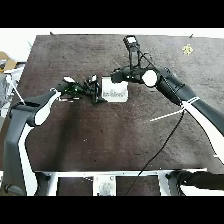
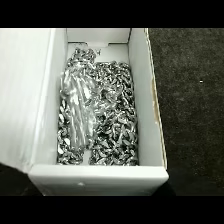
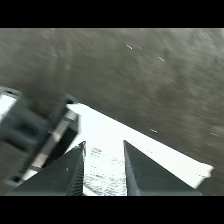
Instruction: Fold the box and place the chain.
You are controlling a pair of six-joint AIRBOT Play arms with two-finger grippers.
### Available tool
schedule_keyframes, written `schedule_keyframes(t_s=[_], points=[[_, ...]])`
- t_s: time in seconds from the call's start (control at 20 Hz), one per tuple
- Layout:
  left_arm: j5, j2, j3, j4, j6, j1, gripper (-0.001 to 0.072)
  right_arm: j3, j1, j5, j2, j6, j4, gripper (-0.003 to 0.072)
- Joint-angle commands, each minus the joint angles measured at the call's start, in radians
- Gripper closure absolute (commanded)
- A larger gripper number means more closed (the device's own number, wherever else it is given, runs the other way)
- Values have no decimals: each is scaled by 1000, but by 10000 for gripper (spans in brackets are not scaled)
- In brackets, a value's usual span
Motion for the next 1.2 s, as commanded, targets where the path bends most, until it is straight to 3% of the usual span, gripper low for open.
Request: schedule_keyframes(t_s=[0.0, 0.05, 0.15, 0.35, 0.55, 0.7, 0.8, 0.85, 0.9, 1.15], points=[[0, 0, 0, 0, 0, 0, 356, 6, -56, 28, 15, -41, -45, 411], [0, 0, 0, 0, 0, 0, 356, 14, -84, 29, 20, -62, -44, 462], [0, 0, 0, 1, 0, 0, 355, 47, -145, 46, 8, -158, 16, 478], [0, 0, 0, 0, 0, 0, 356, 165, -312, 212, -94, -568, 450, 478], [0, 0, 0, 0, 0, 0, 356, 300, -419, 392, -258, -833, 744, 477], [0, 0, 0, 0, 0, 0, 356, 394, -423, 515, -386, -940, 782, 475], [0, 0, 0, 0, 0, 0, 356, 430, -419, 586, -446, -1004, 786, 435], [0, 0, 0, 0, 0, 0, 356, 429, -420, 586, -459, -1036, 797, 358], [0, 0, 0, 0, 0, 0, 356, 429, -420, 592, -465, -1068, 802, 340], [0, 0, 0, 0, 0, 0, 356, 424, -420, 753, -465, -1237, 815, 343]])
